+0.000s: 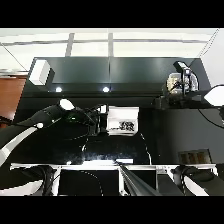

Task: Fold the box and place the chain.

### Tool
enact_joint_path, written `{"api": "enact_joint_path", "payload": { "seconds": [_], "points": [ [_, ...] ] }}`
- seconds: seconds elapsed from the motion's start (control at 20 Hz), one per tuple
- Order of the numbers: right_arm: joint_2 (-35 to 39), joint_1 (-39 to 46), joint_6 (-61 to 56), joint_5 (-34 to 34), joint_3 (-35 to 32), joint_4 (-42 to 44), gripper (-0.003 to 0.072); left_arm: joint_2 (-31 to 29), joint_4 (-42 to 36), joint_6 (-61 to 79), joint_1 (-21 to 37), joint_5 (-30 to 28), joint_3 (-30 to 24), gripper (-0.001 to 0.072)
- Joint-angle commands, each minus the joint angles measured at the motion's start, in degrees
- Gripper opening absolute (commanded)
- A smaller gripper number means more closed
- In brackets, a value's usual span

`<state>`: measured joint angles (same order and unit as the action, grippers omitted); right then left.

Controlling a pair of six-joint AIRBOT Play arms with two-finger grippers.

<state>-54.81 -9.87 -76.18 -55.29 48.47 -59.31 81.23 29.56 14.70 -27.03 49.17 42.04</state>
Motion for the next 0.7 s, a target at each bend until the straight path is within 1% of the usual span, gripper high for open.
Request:
{"api": "enact_joint_path", "payload": {
  "seconds": [0.0,0.15,0.25,0.3,0.35,0.45,0.55,0.65],
  "points": [
    [-4.09,-1.81,-0.70,9.49,-1.01,0.94,0.0668,0.04,-0.04,0.09,0.00,-0.07,0.07,0.0332],
    [-11.85,-3.98,2.97,9.14,4.07,1.29,0.0678,0.04,-0.04,0.09,0.00,-0.07,0.07,0.0332],
    [-16.61,-5.09,10.54,6.38,7.63,6.34,0.0677,0.04,-0.04,0.09,0.00,-0.04,0.07,0.0332],
    [-18.49,-5.84,17.33,3.80,8.74,10.54,0.0677,0.04,-0.04,0.11,0.00,-0.04,0.07,0.0332],
    [-19.39,-6.51,24.52,1.60,9.07,13.49,0.0678,0.04,-0.04,0.11,0.00,-0.07,0.07,0.0331],
    [-19.28,-7.41,36.89,-1.84,9.07,13.00,0.0678,0.04,-0.04,0.11,0.00,-0.04,0.07,0.0332],
    [-19.19,-7.50,43.69,-8.00,9.20,10.49,0.0678,0.04,-0.04,0.11,0.00,-0.04,0.07,0.0332],
    [-18.47,-7.45,46.45,-16.20,9.73,9.31,0.0677,0.04,-0.04,0.09,0.00,-0.04,0.07,0.0331]
  ]
}}
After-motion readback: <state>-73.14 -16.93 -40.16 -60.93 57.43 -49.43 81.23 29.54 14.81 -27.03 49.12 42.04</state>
